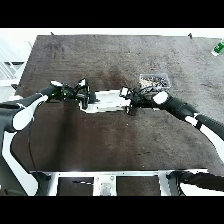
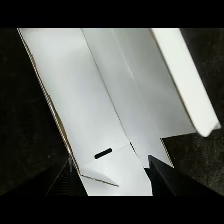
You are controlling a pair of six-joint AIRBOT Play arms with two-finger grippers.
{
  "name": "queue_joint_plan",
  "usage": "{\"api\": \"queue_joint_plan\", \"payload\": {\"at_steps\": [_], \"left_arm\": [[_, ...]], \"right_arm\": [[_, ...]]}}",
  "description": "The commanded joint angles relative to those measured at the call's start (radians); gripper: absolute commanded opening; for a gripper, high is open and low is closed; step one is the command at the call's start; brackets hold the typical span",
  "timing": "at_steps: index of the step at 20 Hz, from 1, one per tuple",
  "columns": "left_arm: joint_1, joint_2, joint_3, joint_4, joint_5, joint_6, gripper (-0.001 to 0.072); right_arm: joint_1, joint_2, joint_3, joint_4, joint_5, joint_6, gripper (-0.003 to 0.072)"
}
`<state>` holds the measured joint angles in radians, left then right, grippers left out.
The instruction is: Fold the box and place the chain.
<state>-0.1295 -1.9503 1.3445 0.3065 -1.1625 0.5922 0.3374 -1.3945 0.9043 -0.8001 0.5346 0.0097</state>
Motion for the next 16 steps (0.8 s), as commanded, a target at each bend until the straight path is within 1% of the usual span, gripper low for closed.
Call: {"api": "queue_joint_plan", "payload": {"at_steps": [1, 5, 6, 9, 12, 16], "left_arm": [[0.000, 0.000, 0.001, 0.000, -0.001, 0.000, 0.0023], [0.000, 0.000, 0.001, 0.000, -0.001, 0.000, 0.0022], [0.000, 0.000, 0.001, 0.000, -0.001, 0.000, 0.0022], [0.000, 0.000, 0.001, 0.000, -0.001, 0.000, 0.0022], [0.000, 0.000, 0.001, 0.000, -0.002, 0.000, 0.0022], [0.000, 0.000, 0.001, 0.000, -0.001, 0.000, 0.0022]], "right_arm": [[-0.031, -0.003, 0.013, 0.071, 0.043, -0.089, 0.0558], [-0.061, -0.059, 0.071, 0.101, 0.145, -0.128, 0.0570], [-0.061, -0.080, 0.093, 0.101, 0.155, -0.128, 0.0602], [-0.063, -0.121, 0.136, 0.101, 0.172, -0.150, 0.0603], [-0.080, -0.137, 0.151, 0.102, 0.177, -0.156, 0.0604], [-0.106, -0.170, 0.183, 0.102, 0.250, -0.169, 0.0605]]}}
